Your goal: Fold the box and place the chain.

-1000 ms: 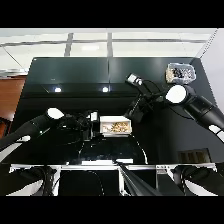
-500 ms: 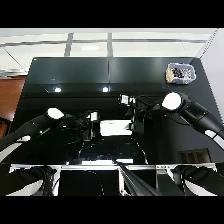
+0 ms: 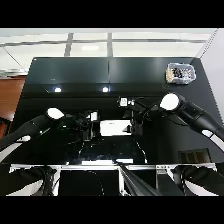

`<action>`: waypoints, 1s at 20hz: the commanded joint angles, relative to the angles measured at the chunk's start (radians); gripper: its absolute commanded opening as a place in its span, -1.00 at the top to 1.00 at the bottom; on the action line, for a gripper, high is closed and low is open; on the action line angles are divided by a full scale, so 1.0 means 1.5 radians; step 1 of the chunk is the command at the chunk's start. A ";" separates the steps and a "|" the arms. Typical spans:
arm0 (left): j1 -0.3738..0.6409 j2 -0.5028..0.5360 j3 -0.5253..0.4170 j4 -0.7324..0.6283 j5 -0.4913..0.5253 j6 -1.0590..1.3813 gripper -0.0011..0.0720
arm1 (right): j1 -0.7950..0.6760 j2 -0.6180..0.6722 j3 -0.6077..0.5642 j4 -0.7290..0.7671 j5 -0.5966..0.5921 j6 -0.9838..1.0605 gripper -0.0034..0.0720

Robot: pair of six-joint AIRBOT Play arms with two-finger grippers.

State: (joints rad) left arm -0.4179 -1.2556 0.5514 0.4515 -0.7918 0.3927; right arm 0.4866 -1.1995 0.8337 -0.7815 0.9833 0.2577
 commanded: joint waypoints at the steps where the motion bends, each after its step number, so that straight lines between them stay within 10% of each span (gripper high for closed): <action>1: 0.000 -0.001 0.001 0.000 -0.001 0.000 -0.12 | 0.001 -0.014 -0.002 0.002 -0.002 -0.003 -0.95; 4: 0.000 -0.001 0.001 0.000 -0.001 0.000 -0.11 | 0.000 -0.014 -0.002 0.001 0.000 -0.003 0.30; 5: 0.000 -0.001 0.001 0.000 -0.001 0.000 -0.12 | 0.001 -0.014 -0.002 -0.002 0.000 -0.003 0.39; 20: 0.000 -0.001 0.001 0.000 -0.001 0.000 -0.12 | 0.010 -0.015 -0.015 -0.004 -0.013 -0.003 0.08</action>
State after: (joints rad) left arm -0.4179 -1.2560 0.5514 0.4515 -0.7933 0.3931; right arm 0.5007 -1.2224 0.8120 -0.7876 0.9722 0.2543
